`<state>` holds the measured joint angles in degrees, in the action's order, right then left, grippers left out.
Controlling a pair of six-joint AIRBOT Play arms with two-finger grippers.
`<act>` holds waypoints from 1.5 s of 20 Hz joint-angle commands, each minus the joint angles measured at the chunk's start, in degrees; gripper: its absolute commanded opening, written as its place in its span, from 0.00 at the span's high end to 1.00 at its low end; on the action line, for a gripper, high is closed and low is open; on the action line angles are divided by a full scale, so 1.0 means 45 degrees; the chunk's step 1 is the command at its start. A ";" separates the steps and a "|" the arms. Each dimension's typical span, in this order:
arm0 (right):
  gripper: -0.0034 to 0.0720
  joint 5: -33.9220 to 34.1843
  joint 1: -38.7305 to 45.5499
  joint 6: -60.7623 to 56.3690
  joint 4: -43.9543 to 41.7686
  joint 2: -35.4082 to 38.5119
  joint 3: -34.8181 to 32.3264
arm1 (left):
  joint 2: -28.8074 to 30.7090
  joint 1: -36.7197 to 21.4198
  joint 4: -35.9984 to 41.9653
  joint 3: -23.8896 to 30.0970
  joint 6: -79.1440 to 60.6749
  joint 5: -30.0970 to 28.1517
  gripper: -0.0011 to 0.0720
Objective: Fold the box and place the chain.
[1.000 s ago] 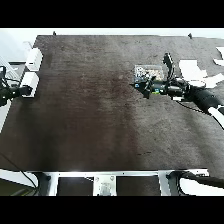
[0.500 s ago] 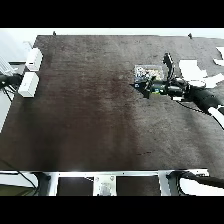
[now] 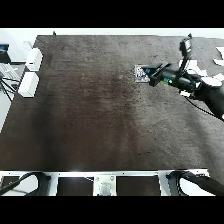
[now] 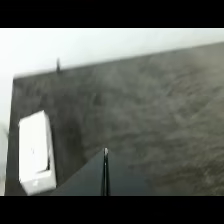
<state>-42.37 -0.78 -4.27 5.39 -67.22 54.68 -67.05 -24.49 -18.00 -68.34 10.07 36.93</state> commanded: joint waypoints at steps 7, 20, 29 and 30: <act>0.95 0.8072 -0.0699 0.0772 0.0355 0.5960 -0.4784 | 0.3997 0.5799 0.1860 0.5003 -0.2749 -0.4838 0.97; 0.95 0.7067 -0.0695 0.0714 0.0369 1.2220 -1.1030 | 0.3978 0.8048 0.6198 0.8684 -0.6887 -0.4337 0.96; 0.95 0.7072 -0.0690 0.0714 0.0369 1.2211 -1.1113 | 0.3983 0.8048 0.6198 0.8680 -0.6907 -0.4294 0.96; 0.95 0.7072 -0.0690 0.0714 0.0369 1.2211 -1.1113 | 0.3983 0.8048 0.6198 0.8680 -0.6907 -0.4294 0.96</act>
<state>-10.52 -3.88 -1.04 7.05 -12.40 4.82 -49.15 11.68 9.74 -29.32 -20.86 17.56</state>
